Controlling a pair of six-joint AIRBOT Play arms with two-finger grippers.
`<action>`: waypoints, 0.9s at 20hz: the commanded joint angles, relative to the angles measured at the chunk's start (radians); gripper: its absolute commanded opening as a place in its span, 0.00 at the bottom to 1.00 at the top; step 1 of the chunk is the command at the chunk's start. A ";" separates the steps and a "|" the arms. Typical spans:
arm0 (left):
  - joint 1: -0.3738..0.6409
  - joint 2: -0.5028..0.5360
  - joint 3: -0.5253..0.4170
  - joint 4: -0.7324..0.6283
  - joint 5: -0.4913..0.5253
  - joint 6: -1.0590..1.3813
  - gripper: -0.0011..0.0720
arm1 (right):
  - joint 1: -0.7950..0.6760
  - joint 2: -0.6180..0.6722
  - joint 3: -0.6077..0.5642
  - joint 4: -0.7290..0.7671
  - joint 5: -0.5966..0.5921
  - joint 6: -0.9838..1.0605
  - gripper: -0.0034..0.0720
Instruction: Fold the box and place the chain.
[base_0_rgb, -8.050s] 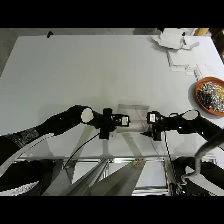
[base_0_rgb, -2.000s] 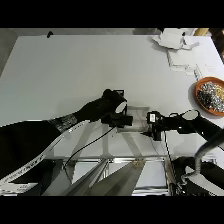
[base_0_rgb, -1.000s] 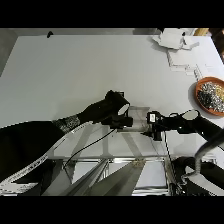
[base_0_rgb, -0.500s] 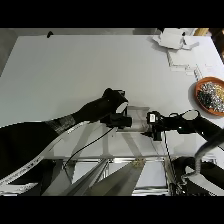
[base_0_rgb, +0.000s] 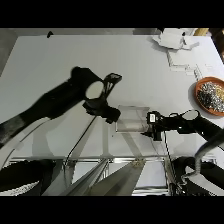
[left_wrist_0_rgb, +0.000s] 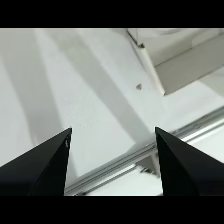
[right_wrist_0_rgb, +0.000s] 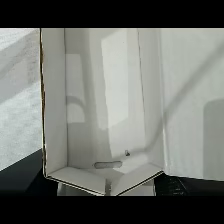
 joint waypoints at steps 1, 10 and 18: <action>0.070 0.121 -0.063 -0.023 0.014 0.333 0.81 | 0.000 0.000 0.001 0.000 0.000 0.000 0.66; 0.156 0.059 -0.517 -0.527 0.613 1.665 0.79 | 0.000 0.000 0.001 0.000 0.000 0.000 0.66; 0.153 -0.066 -0.529 -0.686 0.704 1.867 0.91 | 0.000 0.000 0.001 0.000 0.000 0.000 0.66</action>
